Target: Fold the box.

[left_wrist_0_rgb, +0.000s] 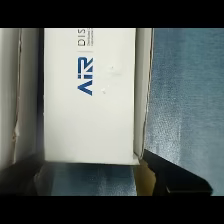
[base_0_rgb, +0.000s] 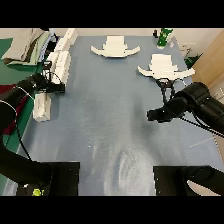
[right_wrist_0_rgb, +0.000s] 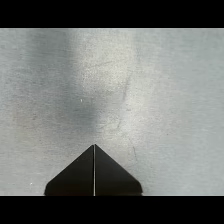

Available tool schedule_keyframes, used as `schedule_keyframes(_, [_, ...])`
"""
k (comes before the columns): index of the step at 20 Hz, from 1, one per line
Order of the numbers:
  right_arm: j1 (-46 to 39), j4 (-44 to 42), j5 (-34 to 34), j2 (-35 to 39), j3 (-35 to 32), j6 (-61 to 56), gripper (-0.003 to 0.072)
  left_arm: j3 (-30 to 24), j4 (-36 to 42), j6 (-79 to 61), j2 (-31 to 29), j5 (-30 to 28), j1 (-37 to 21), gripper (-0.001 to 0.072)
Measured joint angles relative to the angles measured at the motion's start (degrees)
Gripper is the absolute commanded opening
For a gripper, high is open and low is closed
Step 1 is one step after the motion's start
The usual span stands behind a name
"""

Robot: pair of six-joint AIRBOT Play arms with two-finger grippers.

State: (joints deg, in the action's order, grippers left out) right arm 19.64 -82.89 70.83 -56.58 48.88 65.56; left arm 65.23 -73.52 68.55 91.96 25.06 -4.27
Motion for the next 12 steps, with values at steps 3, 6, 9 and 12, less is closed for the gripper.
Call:
schedule_keyframes(3, [0.0, 0.0, -0.02, 0.0, 0.0, 0.0, 0.0006, 1.75, -0.96, 0.0, -2.1, 5.53, -0.48, 0.0694])
schedule_keyframes(6, [0.0, 0.0, 0.02, 0.0, 0.0, 0.0, 0.0006, 4.63, -2.34, 0.02, -5.09, 13.16, -0.7, 0.0693])
schedule_keyframes(9, [0.0, -0.02, 0.02, -0.02, 0.0, 0.0, 0.0006, 8.5, -2.56, 0.13, -8.68, 21.55, -0.7, 0.0351])
schedule_keyframes(12, [0.0, 0.0, 0.02, -0.02, -0.02, 0.0, 0.0006, 12.68, -1.16, 1.57, -12.35, 30.4, -0.7, 0.0016])
